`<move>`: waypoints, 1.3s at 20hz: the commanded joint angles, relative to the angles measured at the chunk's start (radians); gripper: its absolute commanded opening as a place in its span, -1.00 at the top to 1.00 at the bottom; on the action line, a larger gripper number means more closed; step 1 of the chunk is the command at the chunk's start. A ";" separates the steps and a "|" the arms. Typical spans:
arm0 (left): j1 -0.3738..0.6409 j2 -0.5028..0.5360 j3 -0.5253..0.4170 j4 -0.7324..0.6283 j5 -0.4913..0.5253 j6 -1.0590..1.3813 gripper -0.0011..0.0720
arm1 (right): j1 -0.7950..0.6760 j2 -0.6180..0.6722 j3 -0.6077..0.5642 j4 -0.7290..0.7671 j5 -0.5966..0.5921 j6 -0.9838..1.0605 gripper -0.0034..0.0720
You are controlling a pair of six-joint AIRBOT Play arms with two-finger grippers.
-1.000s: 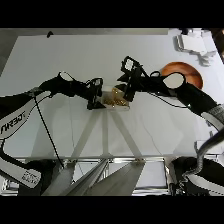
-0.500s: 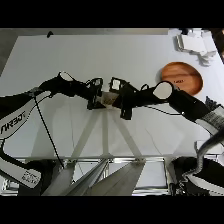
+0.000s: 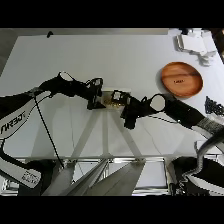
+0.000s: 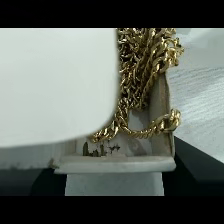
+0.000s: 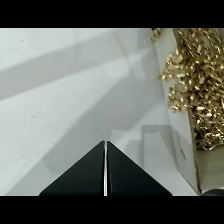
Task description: Fold the box and place the chain.
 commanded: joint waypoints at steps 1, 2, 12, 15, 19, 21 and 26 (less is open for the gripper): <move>0.000 0.000 0.000 0.000 0.000 0.000 0.22 | 0.002 -0.024 -0.035 0.030 -0.195 0.043 0.89; 0.000 0.000 0.000 0.000 0.000 0.000 0.22 | 0.002 -0.040 -0.035 0.066 -0.252 0.043 0.89; 0.000 0.000 0.000 0.000 0.000 0.000 0.22 | 0.002 -0.116 -0.034 0.413 -0.330 -0.108 0.90; 0.000 0.000 0.000 0.000 0.000 0.000 0.22 | 0.003 -0.106 -0.034 0.477 -0.328 -0.160 0.89; 0.000 0.000 0.000 0.000 0.000 0.000 0.22 | 0.002 -0.066 -0.033 0.553 -0.328 -0.209 0.89; 0.000 0.000 0.000 0.000 0.000 0.000 0.22 | 0.002 -0.053 -0.033 0.553 -0.321 -0.209 0.89; 0.000 0.000 0.000 0.000 0.000 0.000 0.22 | 0.046 -0.057 -0.034 0.510 -0.259 -0.209 0.89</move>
